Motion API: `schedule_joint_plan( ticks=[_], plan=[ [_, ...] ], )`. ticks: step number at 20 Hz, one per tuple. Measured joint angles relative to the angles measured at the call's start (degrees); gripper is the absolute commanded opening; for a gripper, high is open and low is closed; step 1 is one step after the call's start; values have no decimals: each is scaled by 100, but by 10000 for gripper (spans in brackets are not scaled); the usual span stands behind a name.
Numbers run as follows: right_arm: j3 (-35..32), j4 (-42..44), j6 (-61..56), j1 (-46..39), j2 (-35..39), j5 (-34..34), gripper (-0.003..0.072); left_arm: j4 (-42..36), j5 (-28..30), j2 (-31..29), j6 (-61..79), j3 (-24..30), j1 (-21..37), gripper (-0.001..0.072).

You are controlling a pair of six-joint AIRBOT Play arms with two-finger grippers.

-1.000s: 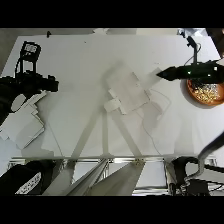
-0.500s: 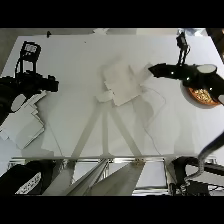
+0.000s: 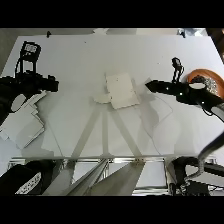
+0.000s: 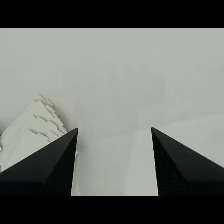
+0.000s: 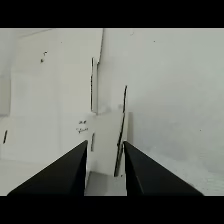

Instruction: Fold the box and place the chain.

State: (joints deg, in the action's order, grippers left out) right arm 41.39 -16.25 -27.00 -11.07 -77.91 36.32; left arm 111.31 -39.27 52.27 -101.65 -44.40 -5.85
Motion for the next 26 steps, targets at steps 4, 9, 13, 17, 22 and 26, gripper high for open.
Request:
schedule_joint_plan(
  ticks=[4, 9, 13, 17, 22, 26],
  plan=[
    [118, -752, -509, -278, 365, 533, 300, 0, -2, 0, 0, 0, 0, 501],
    [752, -2107, -1292, -828, 597, 1467, 338, 0, 0, 0, 0, 0, 0, 501],
    [1475, -2776, -1569, -1069, 293, 1899, 338, 0, 0, 0, 0, 0, 0, 501],
    [2498, -3209, -1781, -986, -774, 2671, 339, 0, -2, 0, 0, 0, 0, 501],
    [3602, -3407, -1967, -662, -2100, 3368, 339, 0, 0, 0, 0, 0, 0, 501],
    [3963, -3556, -2028, -551, -2673, 3547, 337, 0, 0, 0, 0, 0, 0, 501]
  ],
)
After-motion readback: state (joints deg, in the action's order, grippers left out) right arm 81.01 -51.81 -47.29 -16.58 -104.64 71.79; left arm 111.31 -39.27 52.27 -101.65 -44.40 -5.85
